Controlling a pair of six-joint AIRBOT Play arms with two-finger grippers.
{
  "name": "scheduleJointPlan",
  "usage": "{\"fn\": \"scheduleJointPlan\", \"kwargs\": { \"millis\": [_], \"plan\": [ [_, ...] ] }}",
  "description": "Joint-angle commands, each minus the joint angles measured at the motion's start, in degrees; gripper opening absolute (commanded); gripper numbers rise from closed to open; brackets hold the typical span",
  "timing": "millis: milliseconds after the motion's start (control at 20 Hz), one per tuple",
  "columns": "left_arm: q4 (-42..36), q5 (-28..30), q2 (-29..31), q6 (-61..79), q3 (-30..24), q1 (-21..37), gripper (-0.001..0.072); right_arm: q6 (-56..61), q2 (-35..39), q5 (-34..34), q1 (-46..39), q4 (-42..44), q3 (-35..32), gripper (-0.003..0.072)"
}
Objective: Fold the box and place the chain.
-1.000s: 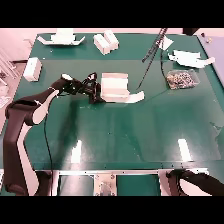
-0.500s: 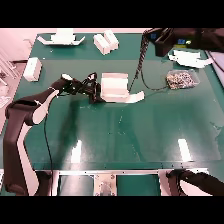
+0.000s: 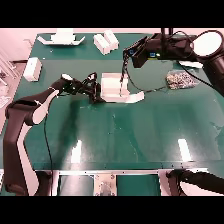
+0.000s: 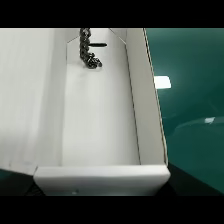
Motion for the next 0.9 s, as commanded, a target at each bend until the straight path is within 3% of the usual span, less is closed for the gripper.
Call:
{"fn": "scheduleJointPlan", "kwargs": {
  "millis": [0, 300, 650, 850],
  "plan": [
    [0.0, 0.0, 0.0, 0.0, 0.0, 0.0, 0.0398, -1.3, -0.7, -1.9, -0.7, -1.3, 0.9, 0.0012],
    [0.0, -0.1, 0.0, 0.0, 0.0, 0.0, 0.0398, 8.7, 3.9, -2.3, -8.0, -21.7, 3.4, 0.001],
    [0.0, -0.1, 0.0, 0.0, 0.0, 0.0, 0.0398, 8.7, 4.7, -11.6, -20.9, -21.9, 4.8, 0.0011],
    [0.0, -0.1, 0.0, 0.0, 0.0, 0.0, 0.0398, 8.5, 4.3, -13.0, -25.4, -21.9, 4.8, 0.0011]
  ]
}}
